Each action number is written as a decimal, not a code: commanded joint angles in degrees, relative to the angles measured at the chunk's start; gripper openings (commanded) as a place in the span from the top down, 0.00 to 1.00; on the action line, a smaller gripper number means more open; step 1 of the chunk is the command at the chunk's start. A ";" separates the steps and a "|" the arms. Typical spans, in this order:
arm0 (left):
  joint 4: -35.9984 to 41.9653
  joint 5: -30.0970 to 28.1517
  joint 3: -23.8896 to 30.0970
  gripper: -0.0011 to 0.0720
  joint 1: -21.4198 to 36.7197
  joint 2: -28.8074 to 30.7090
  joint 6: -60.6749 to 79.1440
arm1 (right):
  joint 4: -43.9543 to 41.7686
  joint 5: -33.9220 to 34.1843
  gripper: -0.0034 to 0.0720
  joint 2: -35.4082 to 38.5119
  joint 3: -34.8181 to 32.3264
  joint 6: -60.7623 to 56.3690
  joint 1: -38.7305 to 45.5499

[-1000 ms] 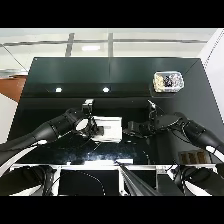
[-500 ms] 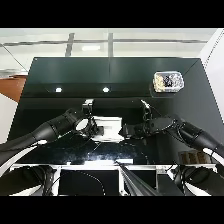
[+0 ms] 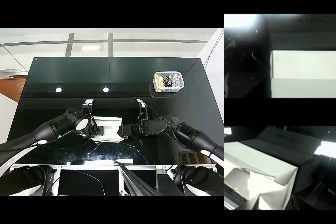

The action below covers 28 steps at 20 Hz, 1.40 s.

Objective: Fold the box and place the chain.

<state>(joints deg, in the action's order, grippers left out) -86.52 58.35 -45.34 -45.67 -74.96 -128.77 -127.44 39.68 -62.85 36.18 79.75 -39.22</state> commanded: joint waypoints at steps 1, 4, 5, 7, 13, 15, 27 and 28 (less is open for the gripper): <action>-0.02 0.00 0.00 0.94 0.00 0.02 0.02 | 6.19 -0.28 0.39 -0.11 1.92 -7.02 -2.01; -0.02 -0.02 0.00 0.94 0.00 0.02 0.00 | 6.12 -0.33 0.39 -0.20 2.56 -8.50 -2.03; -0.02 -0.02 0.00 0.94 0.00 0.02 0.00 | 6.05 -0.28 0.39 -0.28 2.62 -8.92 -2.05; -0.09 -0.02 0.00 0.94 0.00 0.02 0.04 | 6.01 -0.33 0.36 -0.81 2.64 -9.09 -2.93; -0.20 0.00 0.00 0.94 0.00 0.02 0.02 | 6.69 -0.24 0.32 -3.89 5.44 -9.09 -4.68; -0.20 0.02 0.00 0.94 0.00 0.02 0.02 | 8.79 0.02 0.33 -4.83 6.51 -10.14 -4.96; -0.22 0.26 0.00 0.94 0.00 0.02 0.02 | 19.80 3.54 0.40 -8.13 11.08 -18.84 -8.96; -0.22 0.26 0.00 0.94 0.00 0.02 0.02 | 21.03 3.72 0.45 -8.61 11.67 -19.98 -9.68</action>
<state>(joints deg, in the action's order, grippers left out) -86.70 58.52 -45.36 -45.67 -74.96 -128.77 -109.58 42.96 -70.35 46.28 62.46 -47.29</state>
